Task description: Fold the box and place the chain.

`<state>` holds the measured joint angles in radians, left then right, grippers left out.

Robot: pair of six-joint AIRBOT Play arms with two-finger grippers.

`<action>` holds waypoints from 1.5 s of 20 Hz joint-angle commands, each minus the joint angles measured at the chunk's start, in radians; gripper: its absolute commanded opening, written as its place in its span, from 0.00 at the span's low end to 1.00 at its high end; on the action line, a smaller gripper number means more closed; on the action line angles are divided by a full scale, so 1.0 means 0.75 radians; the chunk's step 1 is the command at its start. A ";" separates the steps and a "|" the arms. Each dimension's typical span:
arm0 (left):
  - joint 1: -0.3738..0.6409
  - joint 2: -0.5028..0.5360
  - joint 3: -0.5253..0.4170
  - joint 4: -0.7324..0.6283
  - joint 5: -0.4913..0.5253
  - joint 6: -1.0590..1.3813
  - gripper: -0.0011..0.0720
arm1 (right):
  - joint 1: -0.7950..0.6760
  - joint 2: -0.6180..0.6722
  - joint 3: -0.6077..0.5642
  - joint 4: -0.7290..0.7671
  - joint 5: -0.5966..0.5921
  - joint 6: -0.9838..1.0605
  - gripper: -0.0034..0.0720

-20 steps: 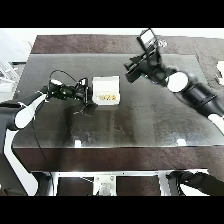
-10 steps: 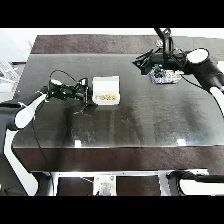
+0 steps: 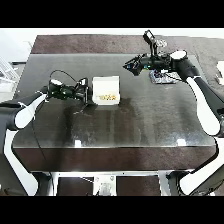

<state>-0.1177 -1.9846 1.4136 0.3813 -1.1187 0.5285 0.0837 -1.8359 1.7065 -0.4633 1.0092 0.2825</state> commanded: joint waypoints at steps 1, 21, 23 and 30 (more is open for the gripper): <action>0.001 0.001 0.001 0.001 0.001 0.001 0.58 | 0.021 -0.074 0.073 0.014 0.020 -0.010 0.39; 0.001 0.001 0.001 0.001 0.001 0.001 0.58 | 0.119 -0.099 0.075 -0.117 0.428 0.051 0.39; 0.001 0.001 0.001 0.001 0.001 0.001 0.58 | 0.138 -0.099 0.075 -0.119 0.460 0.051 0.33; 0.001 0.001 0.001 0.001 0.001 0.001 0.58 | 0.237 -0.100 0.074 -0.229 0.466 0.050 0.44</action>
<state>-0.1177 -1.9846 1.4136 0.3817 -1.1183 0.5285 0.2359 -1.9099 1.7618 -0.5983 1.3499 0.3202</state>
